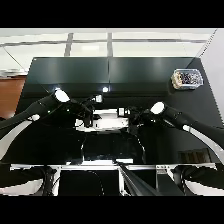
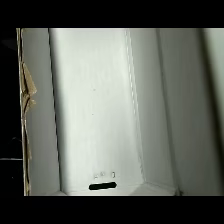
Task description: Fold the box and place the chain.
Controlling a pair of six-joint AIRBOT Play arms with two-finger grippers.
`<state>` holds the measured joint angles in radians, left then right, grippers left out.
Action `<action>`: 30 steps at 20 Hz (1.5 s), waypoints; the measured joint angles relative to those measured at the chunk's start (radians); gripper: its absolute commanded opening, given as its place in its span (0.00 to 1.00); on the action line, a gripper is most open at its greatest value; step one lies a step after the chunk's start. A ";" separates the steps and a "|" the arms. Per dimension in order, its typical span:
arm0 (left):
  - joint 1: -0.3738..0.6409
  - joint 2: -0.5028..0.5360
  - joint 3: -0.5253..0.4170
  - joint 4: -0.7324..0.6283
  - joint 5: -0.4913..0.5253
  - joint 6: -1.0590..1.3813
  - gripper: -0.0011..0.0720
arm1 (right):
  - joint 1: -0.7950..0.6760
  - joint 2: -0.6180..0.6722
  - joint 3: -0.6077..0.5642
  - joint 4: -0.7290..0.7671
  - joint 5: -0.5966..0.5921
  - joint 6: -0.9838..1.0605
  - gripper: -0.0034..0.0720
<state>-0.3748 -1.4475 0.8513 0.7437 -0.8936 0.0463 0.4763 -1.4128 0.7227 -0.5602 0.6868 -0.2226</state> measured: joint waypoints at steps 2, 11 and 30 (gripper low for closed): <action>0.000 0.000 0.000 0.000 -0.003 0.001 0.04 | 0.001 0.000 0.000 -0.008 0.000 0.004 0.76; 0.017 0.043 0.033 0.083 -0.034 -0.102 0.98 | 0.001 0.000 0.000 -0.018 -0.002 0.008 0.49; 0.051 0.191 -0.098 -0.268 0.106 -0.600 0.04 | 0.001 0.000 0.000 -0.018 0.003 0.009 0.49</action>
